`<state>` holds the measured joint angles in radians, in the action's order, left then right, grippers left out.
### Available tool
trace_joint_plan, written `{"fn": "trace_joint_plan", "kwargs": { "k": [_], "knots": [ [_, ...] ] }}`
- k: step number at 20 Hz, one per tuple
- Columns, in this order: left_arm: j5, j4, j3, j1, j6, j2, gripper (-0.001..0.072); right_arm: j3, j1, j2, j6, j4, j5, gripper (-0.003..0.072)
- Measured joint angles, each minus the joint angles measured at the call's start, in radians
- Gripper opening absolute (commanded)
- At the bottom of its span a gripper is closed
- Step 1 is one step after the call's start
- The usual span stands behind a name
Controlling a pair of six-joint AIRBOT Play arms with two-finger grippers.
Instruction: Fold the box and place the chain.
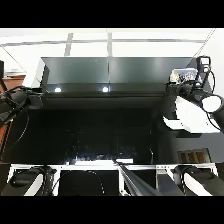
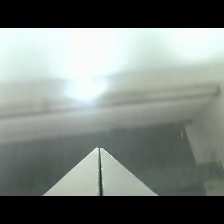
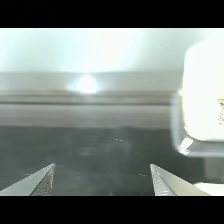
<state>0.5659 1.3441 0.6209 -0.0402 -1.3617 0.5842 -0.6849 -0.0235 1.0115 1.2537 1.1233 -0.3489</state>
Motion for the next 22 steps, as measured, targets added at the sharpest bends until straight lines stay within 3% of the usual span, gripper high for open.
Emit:
{"fn": "trace_joint_plan", "kwargs": {
  "k": [1,2,3,6,12,16,21,22],
  "knots": [
    [-0.019,-0.002,0.0,0.0,0.0,0.001,0.02,-0.005,-0.033,0.028,0.0,0.008,0.012,0.072],
    [-0.031,-0.006,0.0,0.0,0.0,0.007,0.0508,-0.015,-0.075,0.052,0.005,0.013,0.019,0.072],
    [-0.034,-0.01,0.0,0.0,0.0,0.014,0.072,-0.035,-0.133,0.078,0.019,0.026,0.018,0.072],
    [-0.032,-0.028,0.0,0.0,-0.012,0.06,0.0715,-0.148,-0.346,0.166,0.076,0.035,-0.063,0.072],
    [0.134,-0.047,0.0,0.0,-0.031,0.189,0.0715,-0.481,-0.719,0.404,0.086,0.228,-0.56,0.072],
    [0.23,-0.063,0.0,0.0,-0.034,0.233,0.0715,-0.568,-0.789,0.507,-0.064,0.29,-0.752,0.072],
    [0.283,-0.089,0.0,0.0,-0.034,0.247,0.0714,-0.594,-0.791,0.562,-0.16,0.328,-0.85,0.072],
    [0.286,-0.093,0.0,0.0,-0.034,0.248,0.0714,-0.596,-0.79,0.566,-0.169,0.345,-0.864,0.0682]
  ]
}}
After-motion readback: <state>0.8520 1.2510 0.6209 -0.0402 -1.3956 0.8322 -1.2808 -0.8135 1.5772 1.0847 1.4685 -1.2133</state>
